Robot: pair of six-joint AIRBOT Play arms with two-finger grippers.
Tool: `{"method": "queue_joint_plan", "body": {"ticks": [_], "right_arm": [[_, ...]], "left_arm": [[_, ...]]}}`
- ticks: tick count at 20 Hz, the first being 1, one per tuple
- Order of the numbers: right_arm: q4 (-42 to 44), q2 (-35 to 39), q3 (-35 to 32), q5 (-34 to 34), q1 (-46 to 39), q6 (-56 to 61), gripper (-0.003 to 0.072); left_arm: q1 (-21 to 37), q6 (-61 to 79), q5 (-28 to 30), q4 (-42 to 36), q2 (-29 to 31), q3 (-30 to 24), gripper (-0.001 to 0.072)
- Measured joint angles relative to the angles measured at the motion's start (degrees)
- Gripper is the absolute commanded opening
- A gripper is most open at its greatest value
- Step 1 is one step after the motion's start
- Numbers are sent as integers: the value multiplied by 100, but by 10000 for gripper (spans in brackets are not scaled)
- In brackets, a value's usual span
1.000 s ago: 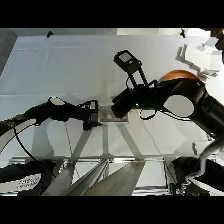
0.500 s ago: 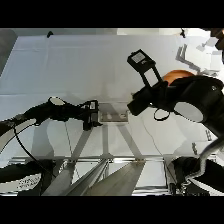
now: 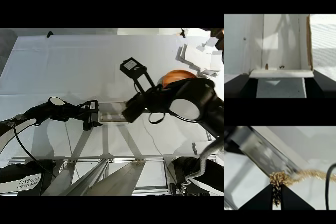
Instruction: Fold the box and place the chain.
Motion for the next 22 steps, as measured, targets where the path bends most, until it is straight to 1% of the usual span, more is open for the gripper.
{"method": "queue_joint_plan", "body": {"ticks": [5,12,13,15,16,18,22], "right_arm": [[341,-629,0,-667,0,-129,6],[424,-1683,-26,-907,0,-133,7],[428,-1799,-26,-916,2,-133,39],[439,-1950,-28,-920,2,-144,250],[439,-1974,-28,-925,2,-195,263],[446,-1930,-28,-905,2,-334,264],[407,-1506,-28,-728,2,-708,276]], "left_arm": [[0,0,0,0,0,0,314],[0,0,0,0,0,0,314],[0,0,0,0,0,0,314],[0,0,0,0,0,0,314],[0,-2,0,0,0,0,314],[0,0,0,0,0,0,314],[0,0,0,0,0,0,314]]}}
